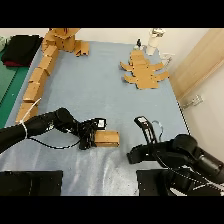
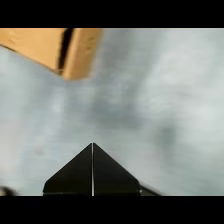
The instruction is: Fold the box.
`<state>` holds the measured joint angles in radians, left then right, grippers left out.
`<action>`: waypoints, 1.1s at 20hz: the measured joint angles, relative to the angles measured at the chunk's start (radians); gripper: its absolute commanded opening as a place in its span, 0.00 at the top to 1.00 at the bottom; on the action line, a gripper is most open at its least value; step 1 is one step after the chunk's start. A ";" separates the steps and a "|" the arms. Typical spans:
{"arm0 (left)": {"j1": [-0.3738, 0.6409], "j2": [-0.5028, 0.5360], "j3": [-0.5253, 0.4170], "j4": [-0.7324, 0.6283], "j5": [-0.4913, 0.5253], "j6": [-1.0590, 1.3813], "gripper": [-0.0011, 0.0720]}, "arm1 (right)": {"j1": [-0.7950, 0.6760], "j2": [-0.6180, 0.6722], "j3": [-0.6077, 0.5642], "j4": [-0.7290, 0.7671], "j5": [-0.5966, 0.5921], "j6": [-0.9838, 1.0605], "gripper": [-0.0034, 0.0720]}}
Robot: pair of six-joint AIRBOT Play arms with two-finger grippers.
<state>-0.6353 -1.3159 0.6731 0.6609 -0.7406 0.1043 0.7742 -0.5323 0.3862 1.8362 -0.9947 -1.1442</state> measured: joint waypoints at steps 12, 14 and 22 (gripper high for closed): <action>0.000 0.000 0.000 0.000 0.000 0.000 0.52 | -0.013 -0.133 -0.107 0.426 0.665 -0.008 0.95; 0.000 0.000 0.000 0.000 0.000 0.000 0.52 | -0.011 -0.146 -0.108 0.430 0.665 -0.008 0.95; 0.000 0.000 0.000 0.000 0.000 0.000 0.52 | -0.011 -0.164 -0.117 0.407 0.641 -0.009 0.95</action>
